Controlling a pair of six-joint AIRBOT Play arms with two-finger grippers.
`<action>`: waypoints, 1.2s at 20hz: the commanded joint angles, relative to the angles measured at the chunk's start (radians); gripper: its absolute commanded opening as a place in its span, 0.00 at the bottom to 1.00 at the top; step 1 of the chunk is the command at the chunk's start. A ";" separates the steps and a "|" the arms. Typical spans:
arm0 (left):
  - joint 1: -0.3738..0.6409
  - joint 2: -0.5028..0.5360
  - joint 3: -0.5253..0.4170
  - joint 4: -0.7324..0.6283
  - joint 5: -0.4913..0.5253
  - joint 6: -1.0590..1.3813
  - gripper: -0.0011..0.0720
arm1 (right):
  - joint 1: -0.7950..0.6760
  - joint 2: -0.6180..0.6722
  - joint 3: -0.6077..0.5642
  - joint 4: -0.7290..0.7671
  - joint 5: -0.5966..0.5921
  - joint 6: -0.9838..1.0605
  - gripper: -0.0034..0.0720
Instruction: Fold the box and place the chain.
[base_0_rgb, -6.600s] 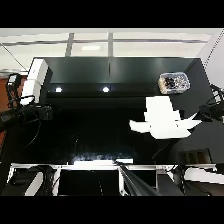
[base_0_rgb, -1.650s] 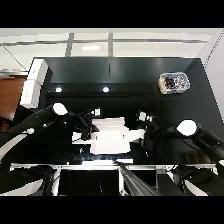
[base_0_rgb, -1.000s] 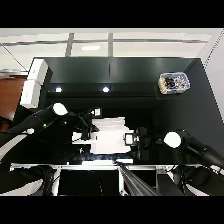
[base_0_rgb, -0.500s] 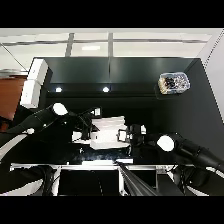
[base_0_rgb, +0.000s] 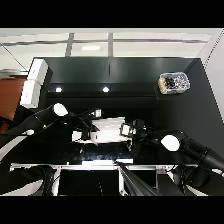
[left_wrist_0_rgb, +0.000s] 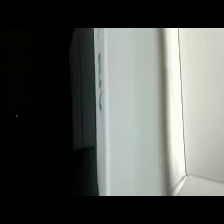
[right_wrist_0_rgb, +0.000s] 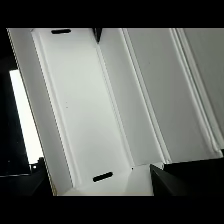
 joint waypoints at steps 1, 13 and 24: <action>-0.018 0.009 0.000 0.028 0.005 0.004 0.05 | -0.016 0.003 0.002 -0.008 -0.048 -0.018 0.97; -0.018 0.010 0.000 0.027 0.033 0.004 0.05 | -0.077 -0.027 0.002 0.188 -0.018 -0.175 0.97; -0.018 0.010 0.000 0.027 0.043 0.005 0.05 | -0.218 -0.103 0.002 0.573 0.118 -0.616 0.97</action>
